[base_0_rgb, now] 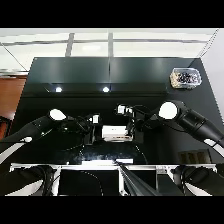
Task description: Fold the box and place the chain.
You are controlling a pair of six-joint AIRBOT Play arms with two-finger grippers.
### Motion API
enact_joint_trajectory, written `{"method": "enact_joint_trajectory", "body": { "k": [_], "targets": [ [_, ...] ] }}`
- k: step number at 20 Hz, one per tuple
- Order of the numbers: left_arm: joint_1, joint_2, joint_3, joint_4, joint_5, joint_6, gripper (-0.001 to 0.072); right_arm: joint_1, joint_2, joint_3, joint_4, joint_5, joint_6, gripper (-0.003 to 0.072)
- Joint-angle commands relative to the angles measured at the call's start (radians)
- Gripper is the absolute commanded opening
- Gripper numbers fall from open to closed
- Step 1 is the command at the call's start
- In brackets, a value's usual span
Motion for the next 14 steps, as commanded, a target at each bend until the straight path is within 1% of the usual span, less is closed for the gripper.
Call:
{"method": "enact_joint_trajectory", "body": {
  "k": [1,14],
  "targets": [
    [0.000,0.000,0.000,0.000,0.000,0.000,0.0378,0.001,0.000,0.007,0.003,0.002,0.028,0.0247],
    [0.000,0.000,0.000,0.000,0.000,0.000,0.0378,0.011,-0.002,0.008,-0.005,0.003,0.068,0.0245]
  ]
}}
